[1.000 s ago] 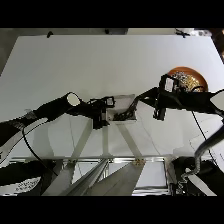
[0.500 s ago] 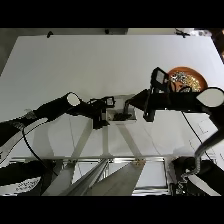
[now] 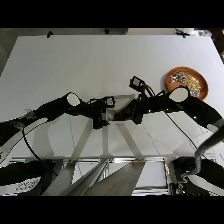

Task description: Fold the box and place the chain.

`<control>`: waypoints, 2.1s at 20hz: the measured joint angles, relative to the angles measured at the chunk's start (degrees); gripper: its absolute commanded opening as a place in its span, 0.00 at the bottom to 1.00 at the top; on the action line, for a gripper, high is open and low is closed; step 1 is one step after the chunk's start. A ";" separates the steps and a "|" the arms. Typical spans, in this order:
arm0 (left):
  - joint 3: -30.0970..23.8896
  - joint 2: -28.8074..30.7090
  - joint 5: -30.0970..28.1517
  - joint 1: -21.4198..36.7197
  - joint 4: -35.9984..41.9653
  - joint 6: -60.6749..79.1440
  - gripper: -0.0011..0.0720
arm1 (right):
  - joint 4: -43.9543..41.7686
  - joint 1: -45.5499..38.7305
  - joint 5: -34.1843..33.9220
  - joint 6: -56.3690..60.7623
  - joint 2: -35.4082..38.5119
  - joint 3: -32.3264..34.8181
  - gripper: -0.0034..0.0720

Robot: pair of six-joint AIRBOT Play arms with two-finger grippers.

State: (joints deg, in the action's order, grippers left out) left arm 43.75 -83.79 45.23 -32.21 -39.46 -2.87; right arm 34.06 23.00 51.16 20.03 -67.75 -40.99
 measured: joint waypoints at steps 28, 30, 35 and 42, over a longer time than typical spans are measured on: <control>0.00 0.00 0.00 0.00 0.00 -0.02 0.55 | 11.76 -10.43 16.04 26.23 -15.17 -33.77 0.25; 0.00 0.00 0.00 0.00 0.00 0.00 0.55 | 11.61 -8.22 20.28 26.25 -22.53 -38.32 0.37; 0.00 0.00 0.00 0.00 0.00 0.00 0.55 | 13.57 -4.83 28.11 23.45 -31.69 -42.40 0.42; 0.00 0.00 0.00 0.00 -0.02 0.00 0.55 | 20.94 -1.90 34.99 18.23 -30.53 -43.23 0.48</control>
State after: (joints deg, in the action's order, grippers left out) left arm 43.75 -83.79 45.23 -32.21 -39.48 -2.87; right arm 55.00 21.10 86.15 38.26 -98.28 -84.23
